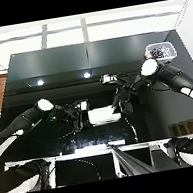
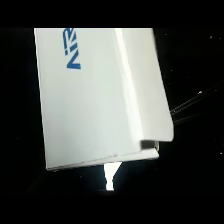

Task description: Fold the box and place the chain.

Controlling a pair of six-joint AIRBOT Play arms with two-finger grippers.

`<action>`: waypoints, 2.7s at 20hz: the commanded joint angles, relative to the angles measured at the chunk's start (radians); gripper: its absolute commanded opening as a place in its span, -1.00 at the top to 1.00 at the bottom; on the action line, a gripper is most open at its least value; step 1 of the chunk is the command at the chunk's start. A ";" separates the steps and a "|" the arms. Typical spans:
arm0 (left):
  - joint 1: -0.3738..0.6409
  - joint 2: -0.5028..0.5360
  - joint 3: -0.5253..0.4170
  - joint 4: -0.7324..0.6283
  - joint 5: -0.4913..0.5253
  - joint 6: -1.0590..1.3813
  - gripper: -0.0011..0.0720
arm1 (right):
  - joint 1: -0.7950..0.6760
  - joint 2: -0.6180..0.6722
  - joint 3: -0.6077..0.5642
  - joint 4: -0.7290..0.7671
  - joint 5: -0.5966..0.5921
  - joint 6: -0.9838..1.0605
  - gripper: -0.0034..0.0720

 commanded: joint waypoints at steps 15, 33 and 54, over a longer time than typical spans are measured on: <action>0.000 0.000 0.001 0.000 0.000 0.000 0.06 | 0.067 0.005 -0.012 -0.084 -0.037 0.105 0.43; 0.000 0.000 0.001 0.000 0.000 0.000 0.06 | -0.080 0.051 -0.230 0.449 -0.061 0.509 0.89; 0.016 0.003 0.002 0.007 0.005 -0.013 -0.19 | -0.115 -0.012 -0.170 0.393 0.007 0.571 0.88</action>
